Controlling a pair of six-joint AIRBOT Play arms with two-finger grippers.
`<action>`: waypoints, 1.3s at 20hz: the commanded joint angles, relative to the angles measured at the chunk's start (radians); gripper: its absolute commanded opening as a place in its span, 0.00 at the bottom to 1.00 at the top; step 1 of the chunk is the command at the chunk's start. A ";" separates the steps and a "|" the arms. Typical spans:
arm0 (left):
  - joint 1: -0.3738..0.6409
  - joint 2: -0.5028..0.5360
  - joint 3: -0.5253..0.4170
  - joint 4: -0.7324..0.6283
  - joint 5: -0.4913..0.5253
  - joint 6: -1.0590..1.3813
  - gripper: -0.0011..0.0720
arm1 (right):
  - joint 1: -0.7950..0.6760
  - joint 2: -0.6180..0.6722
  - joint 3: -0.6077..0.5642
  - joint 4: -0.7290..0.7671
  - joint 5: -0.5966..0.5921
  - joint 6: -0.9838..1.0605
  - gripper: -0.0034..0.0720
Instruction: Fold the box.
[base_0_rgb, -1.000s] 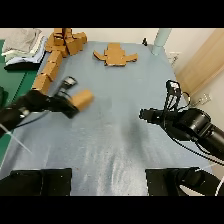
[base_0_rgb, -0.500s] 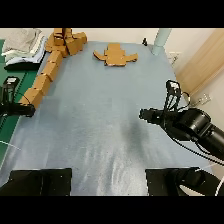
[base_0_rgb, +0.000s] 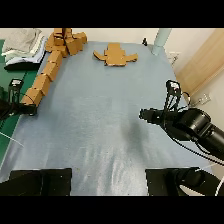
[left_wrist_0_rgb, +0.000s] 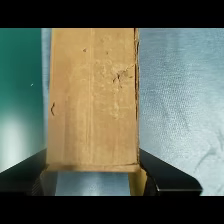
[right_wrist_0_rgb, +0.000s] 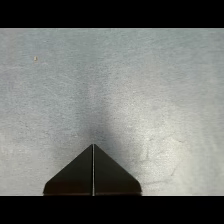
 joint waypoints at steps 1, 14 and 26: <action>-0.034 -0.047 0.000 -0.025 0.044 0.007 0.67 | 0.000 0.000 0.001 0.000 0.000 0.000 0.05; -0.029 -0.063 0.001 -0.080 0.035 0.000 0.67 | 0.000 0.000 0.001 0.000 0.000 0.000 0.05; -0.029 -0.063 0.001 -0.080 0.037 0.000 0.78 | 0.000 0.000 0.001 0.000 0.000 0.000 0.05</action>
